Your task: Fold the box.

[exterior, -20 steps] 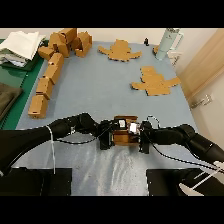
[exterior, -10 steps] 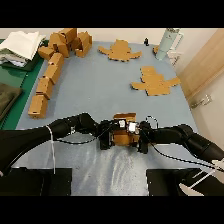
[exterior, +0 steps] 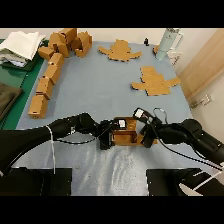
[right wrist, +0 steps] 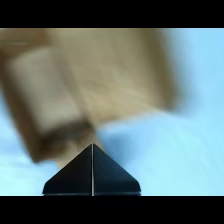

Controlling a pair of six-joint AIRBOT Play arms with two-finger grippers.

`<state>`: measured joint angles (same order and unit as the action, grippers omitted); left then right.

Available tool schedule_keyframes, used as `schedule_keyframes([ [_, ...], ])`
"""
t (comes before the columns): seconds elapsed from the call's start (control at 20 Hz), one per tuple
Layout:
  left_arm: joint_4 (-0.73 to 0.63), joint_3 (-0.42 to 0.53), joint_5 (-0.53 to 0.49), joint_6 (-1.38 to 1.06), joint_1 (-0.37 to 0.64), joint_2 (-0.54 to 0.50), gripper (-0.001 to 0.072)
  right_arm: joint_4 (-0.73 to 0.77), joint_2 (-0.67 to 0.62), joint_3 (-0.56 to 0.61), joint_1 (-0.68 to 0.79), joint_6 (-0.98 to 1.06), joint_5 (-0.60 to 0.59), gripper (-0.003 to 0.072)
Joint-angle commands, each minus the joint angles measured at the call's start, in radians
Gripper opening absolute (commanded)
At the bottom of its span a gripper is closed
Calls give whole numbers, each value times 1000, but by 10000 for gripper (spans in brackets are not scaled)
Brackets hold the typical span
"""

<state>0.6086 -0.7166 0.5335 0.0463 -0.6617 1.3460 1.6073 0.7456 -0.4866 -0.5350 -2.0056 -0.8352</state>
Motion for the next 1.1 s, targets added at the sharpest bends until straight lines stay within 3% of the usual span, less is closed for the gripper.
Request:
schedule_keyframes([
  [0.0,1,0,-1,-2,1,0,436,-523,-76,-48,27,644,-186,6],
  [0.1,1,0,-1,-2,1,0,435,-663,-75,-43,120,914,-319,5],
  [0.15,1,0,-1,-2,1,0,436,-624,-67,-35,185,965,-331,5],
  [0.3,1,0,0,-2,1,0,435,-217,-3,17,353,924,-216,5],
  [0.45,1,0,-1,-2,1,0,436,182,85,64,366,668,-88,5],
  [0.55,0,0,0,-2,1,0,436,350,143,66,365,531,-73,5],
  [0.75,1,0,-1,-2,1,0,436,469,165,66,365,415,-81,5],
  [1.05,1,0,-1,-2,1,0,435,544,58,63,365,357,-107,13],
])
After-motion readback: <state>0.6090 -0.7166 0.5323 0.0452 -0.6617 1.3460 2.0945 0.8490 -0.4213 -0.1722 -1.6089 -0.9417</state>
